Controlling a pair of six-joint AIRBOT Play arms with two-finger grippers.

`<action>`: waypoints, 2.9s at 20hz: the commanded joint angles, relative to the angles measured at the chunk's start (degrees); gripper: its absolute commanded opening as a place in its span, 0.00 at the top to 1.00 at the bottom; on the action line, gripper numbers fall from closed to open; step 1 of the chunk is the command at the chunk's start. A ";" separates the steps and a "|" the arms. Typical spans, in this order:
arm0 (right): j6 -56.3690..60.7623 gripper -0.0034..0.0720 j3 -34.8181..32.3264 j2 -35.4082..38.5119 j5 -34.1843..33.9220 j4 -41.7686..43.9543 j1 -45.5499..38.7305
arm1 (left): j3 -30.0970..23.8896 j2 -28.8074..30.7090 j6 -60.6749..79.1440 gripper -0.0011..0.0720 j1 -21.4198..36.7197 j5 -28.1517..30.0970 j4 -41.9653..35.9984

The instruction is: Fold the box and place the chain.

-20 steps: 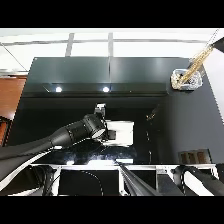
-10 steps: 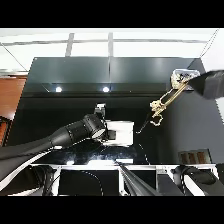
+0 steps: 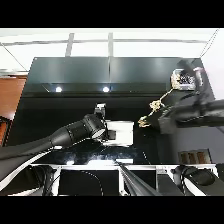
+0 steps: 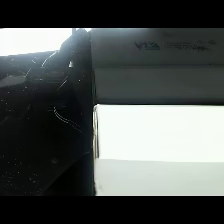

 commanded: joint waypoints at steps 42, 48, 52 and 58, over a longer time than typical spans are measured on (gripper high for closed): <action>-1.18 0.00 -15.41 -31.54 -53.09 -33.51 -7.67 | 0.02 -0.04 0.02 0.95 0.00 0.04 -0.02; -1.22 0.93 -10.88 -31.47 -44.02 -35.04 -7.69 | 0.02 -0.04 0.02 0.95 0.00 0.07 0.00; -1.20 0.94 -4.76 -29.57 -31.63 -37.88 -7.82 | 0.02 -0.04 0.02 0.95 0.00 0.07 0.00; -1.18 0.94 4.83 -14.27 -17.33 -37.64 -7.82 | 0.02 -0.04 0.02 0.95 0.00 0.07 0.02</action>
